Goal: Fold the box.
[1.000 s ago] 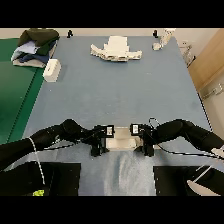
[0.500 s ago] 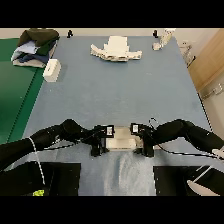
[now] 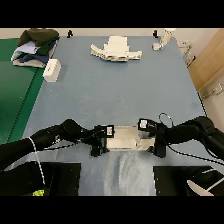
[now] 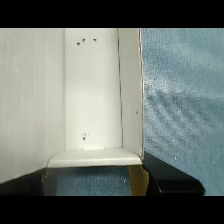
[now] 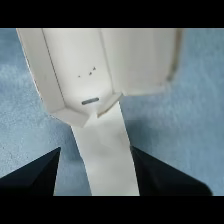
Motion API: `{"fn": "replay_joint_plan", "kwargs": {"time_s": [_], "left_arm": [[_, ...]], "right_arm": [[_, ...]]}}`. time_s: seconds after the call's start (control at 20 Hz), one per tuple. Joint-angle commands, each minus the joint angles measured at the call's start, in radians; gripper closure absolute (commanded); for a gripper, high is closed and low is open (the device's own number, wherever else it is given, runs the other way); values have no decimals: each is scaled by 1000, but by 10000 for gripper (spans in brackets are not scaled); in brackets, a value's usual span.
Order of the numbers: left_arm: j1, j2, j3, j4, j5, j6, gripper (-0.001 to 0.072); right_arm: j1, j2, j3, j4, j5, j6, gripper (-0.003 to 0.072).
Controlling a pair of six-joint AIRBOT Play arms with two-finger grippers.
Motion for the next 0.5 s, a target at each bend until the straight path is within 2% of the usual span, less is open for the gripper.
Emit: {"fn": "replay_joint_plan", "kwargs": {"time_s": [0.0, 0.05, 0.1, 0.15, 0.2, 0.3, 0.35, 0.45], "left_arm": [[0, 0, 0, 1, 0, 0, 186], [0, 0, 0, 0, 0, 0, 186], [0, 0, 0, 1, 0, 0, 186], [0, 0, 0, 0, 0, 0, 186], [0, 0, 0, 1, 0, 0, 186], [0, 0, 0, 1, 0, 0, 186], [0, 0, 0, 0, 0, 0, 186], [0, 0, 0, 0, 0, 0, 185]], "right_arm": [[0, 98, 74, -69, -175, 449, -20], [0, 106, 84, -12, -177, 563, 20], [0, 105, 82, 93, -176, 674, 240], [1, 93, 71, 219, -152, 738, 528], [2, 75, 51, 338, -111, 745, 561], [7, 23, 13, 559, -14, 758, 561], [28, -6, 12, 630, 56, 773, 561], [80, -49, 41, 649, 229, 800, 561]]}}
